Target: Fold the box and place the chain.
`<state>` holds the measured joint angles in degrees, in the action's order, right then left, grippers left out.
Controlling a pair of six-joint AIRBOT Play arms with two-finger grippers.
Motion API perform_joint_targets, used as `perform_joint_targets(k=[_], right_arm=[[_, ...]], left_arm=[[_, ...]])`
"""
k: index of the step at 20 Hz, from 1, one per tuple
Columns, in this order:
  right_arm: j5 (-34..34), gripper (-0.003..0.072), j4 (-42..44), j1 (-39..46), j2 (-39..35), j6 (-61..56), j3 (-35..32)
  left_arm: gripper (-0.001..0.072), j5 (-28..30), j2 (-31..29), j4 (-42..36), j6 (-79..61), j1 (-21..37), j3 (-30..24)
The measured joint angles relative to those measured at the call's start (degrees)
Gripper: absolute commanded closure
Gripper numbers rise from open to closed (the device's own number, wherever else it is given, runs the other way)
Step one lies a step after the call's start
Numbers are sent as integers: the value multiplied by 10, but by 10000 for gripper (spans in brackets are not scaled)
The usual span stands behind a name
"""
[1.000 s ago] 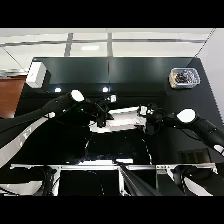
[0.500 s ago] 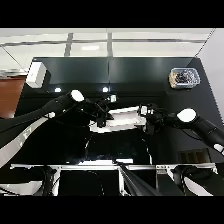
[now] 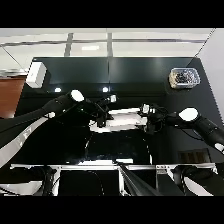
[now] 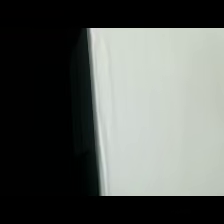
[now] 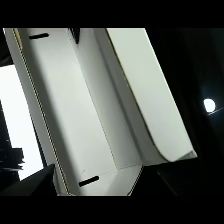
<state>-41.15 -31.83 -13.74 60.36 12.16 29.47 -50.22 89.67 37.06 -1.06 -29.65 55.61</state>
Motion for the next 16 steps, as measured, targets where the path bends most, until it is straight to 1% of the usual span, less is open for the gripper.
perform_joint_targets(k=[3,7,11,16], right_arm=[[-9,-20,12,0,0,5,0],[-45,-19,31,-5,4,9,0],[-51,-19,26,-11,25,10,-5],[-39,-20,1,-13,53,31,-7]], left_arm=[[681,-3,0,0,0,1,0],[681,-8,0,1,-1,1,0],[681,-8,0,1,-1,1,0],[681,-7,0,0,-1,1,0]])
